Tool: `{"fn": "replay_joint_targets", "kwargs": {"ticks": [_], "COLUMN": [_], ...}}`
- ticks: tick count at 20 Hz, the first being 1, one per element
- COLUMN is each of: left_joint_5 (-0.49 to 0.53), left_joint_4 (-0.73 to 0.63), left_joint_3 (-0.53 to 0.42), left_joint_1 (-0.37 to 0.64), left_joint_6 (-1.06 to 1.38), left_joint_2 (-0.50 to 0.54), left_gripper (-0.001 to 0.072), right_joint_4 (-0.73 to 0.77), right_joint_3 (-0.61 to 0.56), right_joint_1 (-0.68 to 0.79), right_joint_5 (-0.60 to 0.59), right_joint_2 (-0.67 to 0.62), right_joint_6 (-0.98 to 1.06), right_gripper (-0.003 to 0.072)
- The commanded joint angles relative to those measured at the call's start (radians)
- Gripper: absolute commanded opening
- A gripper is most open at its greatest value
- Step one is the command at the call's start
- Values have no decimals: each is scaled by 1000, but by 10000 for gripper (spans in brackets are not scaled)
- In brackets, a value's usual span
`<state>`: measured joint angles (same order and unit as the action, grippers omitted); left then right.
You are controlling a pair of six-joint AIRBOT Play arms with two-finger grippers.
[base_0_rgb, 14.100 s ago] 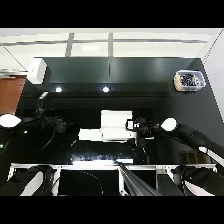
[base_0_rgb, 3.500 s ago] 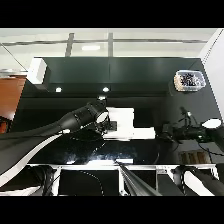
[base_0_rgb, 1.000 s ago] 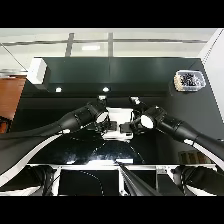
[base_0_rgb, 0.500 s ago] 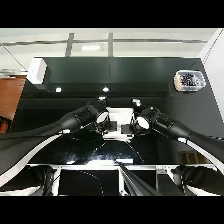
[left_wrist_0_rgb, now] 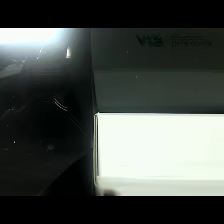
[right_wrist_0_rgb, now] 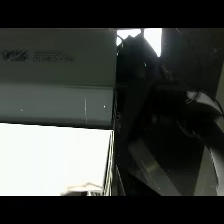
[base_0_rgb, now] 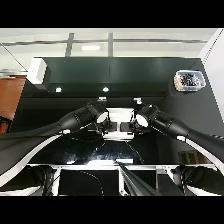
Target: Fold the box and place the chain.
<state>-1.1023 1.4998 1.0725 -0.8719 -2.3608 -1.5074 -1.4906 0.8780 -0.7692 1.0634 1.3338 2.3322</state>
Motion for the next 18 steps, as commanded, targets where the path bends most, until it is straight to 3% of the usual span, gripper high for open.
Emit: {"fn": "replay_joint_targets", "kwargs": {"ticks": [1, 3, 5, 12, 14, 15, 18], "left_joint_5": [-2, -2, -2, -2, -2, -2, -2], "left_joint_4": [3, 2, 2, 2, 2, 2, 2], "left_joint_3": [1, 1, 1, 1, 1, 1, 1], "left_joint_1": [0, 0, 0, 0, 0, 0, 0], "left_joint_6": [0, 0, 0, 0, 0, 0, 0], "left_joint_2": [0, 0, 0, 0, 0, 0, 0], "left_gripper": [26, 25, 25, 25, 25, 25, 25], "right_joint_4": [-2, -2, -2, -3, -8, -12, -13], "right_joint_3": [3, 6, 10, 12, 13, 13, 18], "right_joint_1": [0, 0, 0, -2, -1, -1, 2], "right_joint_5": [11, 10, 6, -1, -7, -5, 15], "right_joint_2": [5, 9, 12, 11, 11, 11, 1], "right_joint_6": [22, 29, 29, 28, 26, 19, -30], "right_gripper": [127, 119, 48, 64, 410, 442, 442]}}
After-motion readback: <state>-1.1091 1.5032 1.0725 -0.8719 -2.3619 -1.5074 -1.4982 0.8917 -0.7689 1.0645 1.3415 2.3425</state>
